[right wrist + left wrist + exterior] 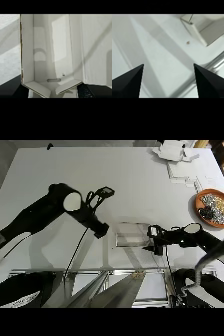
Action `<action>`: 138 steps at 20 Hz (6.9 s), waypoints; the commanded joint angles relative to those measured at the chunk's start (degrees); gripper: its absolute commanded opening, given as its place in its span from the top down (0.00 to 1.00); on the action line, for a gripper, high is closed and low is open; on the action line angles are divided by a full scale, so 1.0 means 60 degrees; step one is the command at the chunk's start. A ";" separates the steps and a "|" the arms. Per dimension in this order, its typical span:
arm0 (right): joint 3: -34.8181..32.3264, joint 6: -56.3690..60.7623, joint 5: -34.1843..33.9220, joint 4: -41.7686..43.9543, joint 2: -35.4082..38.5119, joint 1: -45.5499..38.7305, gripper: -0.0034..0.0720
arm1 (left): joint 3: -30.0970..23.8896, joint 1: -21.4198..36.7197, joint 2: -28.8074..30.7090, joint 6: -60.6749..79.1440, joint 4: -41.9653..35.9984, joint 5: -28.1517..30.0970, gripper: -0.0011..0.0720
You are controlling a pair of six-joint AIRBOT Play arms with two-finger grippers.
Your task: Fold the box and place the chain.
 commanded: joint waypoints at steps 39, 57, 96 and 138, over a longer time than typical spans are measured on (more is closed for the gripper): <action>0.0004 0.0000 0.0004 0.0000 0.0004 0.0000 0.28 | -0.4554 -0.0474 -0.1807 1.8123 -1.0673 0.6011 0.62; 0.0004 0.0004 0.0036 0.0004 0.0004 0.0000 0.28 | -0.4554 -0.0474 -0.1803 1.8116 -1.0673 0.5931 0.61; 0.0033 0.7996 -0.4098 0.2288 0.1264 0.1490 0.93 | -0.4554 -0.0474 -0.1803 1.8119 -1.0673 0.5931 0.61; 0.0361 0.2299 0.0339 -0.1253 0.1770 0.0994 0.71 | -0.4554 -0.0474 -0.1803 1.8116 -1.0673 0.5858 0.61</action>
